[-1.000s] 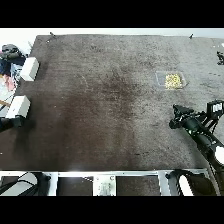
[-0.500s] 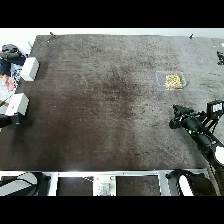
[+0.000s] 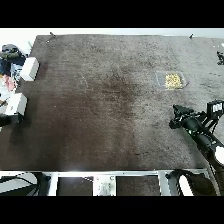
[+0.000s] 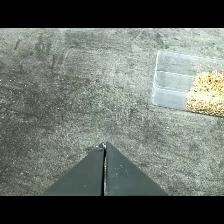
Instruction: Fold the box and place the chain.
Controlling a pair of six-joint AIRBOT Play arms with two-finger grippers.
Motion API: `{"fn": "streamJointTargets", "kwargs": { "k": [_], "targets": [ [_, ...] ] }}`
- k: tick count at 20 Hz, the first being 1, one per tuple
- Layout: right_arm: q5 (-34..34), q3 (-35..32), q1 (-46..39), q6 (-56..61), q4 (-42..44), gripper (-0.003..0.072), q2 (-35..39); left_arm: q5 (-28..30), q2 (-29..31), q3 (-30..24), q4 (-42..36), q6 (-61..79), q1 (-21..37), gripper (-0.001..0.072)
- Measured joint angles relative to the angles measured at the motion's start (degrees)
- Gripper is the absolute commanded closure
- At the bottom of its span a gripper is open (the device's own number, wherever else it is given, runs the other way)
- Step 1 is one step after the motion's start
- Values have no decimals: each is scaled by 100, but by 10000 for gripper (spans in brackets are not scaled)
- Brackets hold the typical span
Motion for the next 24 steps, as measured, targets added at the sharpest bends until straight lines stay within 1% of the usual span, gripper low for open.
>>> {"fn": "streamJointTargets", "kwargs": {
  "k": [3,4,5,6,10,11,12,15,19,21,24],
  "targets": [
    [0,0,0,0,2,674,0,-15,-66,17,22,26,2,696],
    [0,0,0,0,2,674,0,-17,-79,20,35,26,4,628],
    [0,0,0,0,2,674,0,-20,-83,24,42,26,7,306],
    [0,0,0,0,2,674,0,-28,-85,39,44,26,4,138],
    [0,0,0,-2,0,674,0,-155,-90,234,81,-136,2,136],
    [0,0,0,0,0,674,0,-225,-90,306,83,-212,2,77],
    [0,0,0,0,2,674,0,-330,-90,393,92,-297,2,-11],
    [0,0,0,0,0,674,0,-564,-90,612,173,-660,2,-11],
    [0,0,0,0,2,674,0,-826,-42,772,369,-944,2,-11],
    [0,0,0,0,2,674,0,-881,87,857,448,-992,2,-11],
    [0,0,0,0,2,674,0,-942,428,1139,468,-1038,2,-11]
  ]
}}
